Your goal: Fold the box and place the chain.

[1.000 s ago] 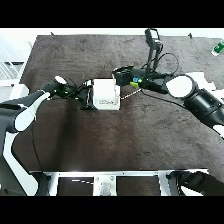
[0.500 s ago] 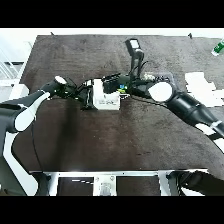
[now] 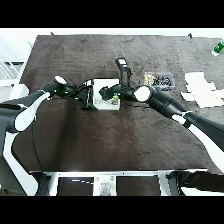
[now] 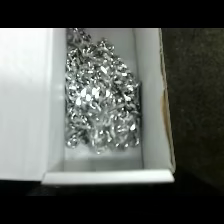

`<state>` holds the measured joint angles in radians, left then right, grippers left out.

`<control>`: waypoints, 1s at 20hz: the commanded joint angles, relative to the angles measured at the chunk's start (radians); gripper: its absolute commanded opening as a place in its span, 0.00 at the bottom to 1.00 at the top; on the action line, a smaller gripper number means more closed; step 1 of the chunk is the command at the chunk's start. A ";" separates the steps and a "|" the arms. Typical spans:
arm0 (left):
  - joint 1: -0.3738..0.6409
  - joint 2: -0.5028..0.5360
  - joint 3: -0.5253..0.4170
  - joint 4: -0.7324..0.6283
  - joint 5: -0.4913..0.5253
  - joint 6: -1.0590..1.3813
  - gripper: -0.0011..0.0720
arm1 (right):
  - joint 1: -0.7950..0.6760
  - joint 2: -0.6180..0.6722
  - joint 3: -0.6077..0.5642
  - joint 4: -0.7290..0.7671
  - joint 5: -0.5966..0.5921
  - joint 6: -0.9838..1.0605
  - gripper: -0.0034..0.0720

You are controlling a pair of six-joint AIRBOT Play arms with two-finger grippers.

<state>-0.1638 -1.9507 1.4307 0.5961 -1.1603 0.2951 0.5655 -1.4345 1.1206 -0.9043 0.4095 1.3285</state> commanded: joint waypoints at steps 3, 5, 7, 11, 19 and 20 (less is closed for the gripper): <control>0.000 0.001 0.001 0.000 0.000 0.000 0.68 | -0.161 0.108 -0.146 -0.005 -0.002 0.021 0.72; 0.000 0.001 0.001 0.000 0.000 0.000 0.68 | -0.251 0.206 -0.253 -0.004 -0.055 0.028 0.72; 0.000 0.001 0.001 0.000 0.000 0.000 0.68 | -0.346 0.251 -0.317 -0.004 -0.097 0.060 0.78; 0.000 0.001 0.001 0.000 0.000 0.000 0.68 | -0.473 0.171 -0.319 0.029 -0.140 0.097 0.78; 0.000 0.001 0.001 0.000 0.000 0.000 0.68 | -0.447 -0.162 -0.114 0.063 -0.185 0.108 0.78; 0.000 0.001 0.001 0.000 0.000 0.000 0.68 | -0.444 -0.192 -0.084 0.066 -0.185 0.108 0.78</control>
